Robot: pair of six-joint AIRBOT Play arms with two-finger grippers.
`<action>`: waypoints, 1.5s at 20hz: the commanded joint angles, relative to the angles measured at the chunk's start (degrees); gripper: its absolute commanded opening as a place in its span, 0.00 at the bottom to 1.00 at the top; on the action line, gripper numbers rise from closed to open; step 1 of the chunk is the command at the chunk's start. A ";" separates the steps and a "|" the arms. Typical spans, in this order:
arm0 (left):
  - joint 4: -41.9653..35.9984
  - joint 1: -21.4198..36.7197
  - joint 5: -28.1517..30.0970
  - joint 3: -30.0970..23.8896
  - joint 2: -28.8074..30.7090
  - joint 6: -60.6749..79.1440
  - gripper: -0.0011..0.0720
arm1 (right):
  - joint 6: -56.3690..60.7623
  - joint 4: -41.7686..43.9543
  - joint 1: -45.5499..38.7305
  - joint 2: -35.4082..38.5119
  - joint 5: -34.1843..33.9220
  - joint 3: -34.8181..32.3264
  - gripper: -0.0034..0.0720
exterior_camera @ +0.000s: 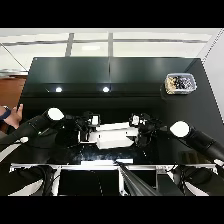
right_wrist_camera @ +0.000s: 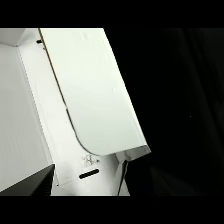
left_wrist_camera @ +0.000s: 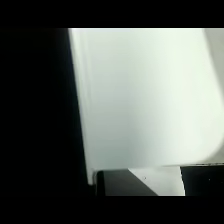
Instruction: Fold the box and place the chain.
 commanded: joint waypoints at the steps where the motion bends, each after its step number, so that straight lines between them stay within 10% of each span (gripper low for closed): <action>1: -0.02 0.00 0.00 0.04 0.04 -0.13 0.05 | 0.42 -1.70 -1.86 -0.07 0.13 1.27 1.00; 5: -0.02 0.04 0.04 0.04 0.04 -0.11 0.05 | 12.41 -20.06 -4.39 3.65 10.99 2.16 1.00; 8: -0.02 0.02 0.02 0.04 0.04 -0.09 0.05 | 15.74 -16.09 -3.04 3.61 17.59 -0.87 1.00; 16: -0.04 0.02 0.02 0.04 0.04 -0.09 0.05 | 15.56 -9.62 12.41 2.60 -5.46 -3.89 1.00; 30: -0.04 0.00 -0.22 0.04 0.04 -0.11 0.05 | 16.72 -14.23 9.81 1.79 -13.46 -1.64 1.00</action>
